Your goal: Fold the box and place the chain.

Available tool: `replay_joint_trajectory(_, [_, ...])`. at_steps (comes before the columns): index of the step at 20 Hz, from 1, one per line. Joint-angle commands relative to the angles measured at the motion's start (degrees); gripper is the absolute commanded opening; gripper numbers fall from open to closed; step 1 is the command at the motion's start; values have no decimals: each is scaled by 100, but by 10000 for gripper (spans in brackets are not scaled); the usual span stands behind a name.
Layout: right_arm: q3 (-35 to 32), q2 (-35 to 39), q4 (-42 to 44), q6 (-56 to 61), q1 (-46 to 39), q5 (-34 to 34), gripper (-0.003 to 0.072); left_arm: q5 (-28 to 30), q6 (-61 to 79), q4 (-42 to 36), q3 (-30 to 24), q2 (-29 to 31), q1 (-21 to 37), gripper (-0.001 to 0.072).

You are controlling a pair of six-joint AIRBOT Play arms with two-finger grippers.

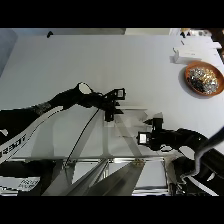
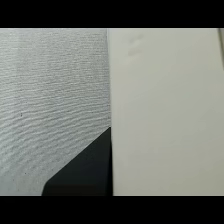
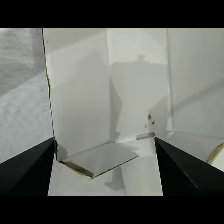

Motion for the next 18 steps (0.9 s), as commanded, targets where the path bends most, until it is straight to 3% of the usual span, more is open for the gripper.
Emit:
replay_joint_trajectory(1, [114,-7,-2,-2,4,-39,693,0,0,2,-2,-4,-4,10])
replay_joint_trajectory(9, [393,-9,264,-476,-564,-107,693,0,0,2,-2,-4,-4,10])
replay_joint_trajectory(12, [393,-37,579,-616,-595,-109,693,0,2,2,-2,-4,-4,10])
replay_joint_trajectory(16, [407,-258,1703,-1523,-1191,-31,693,0,0,2,-4,-4,-4,10])
replay_joint_trajectory(18, [498,-339,1766,-1670,-1438,221,693,0,0,0,-2,-4,-4,10])
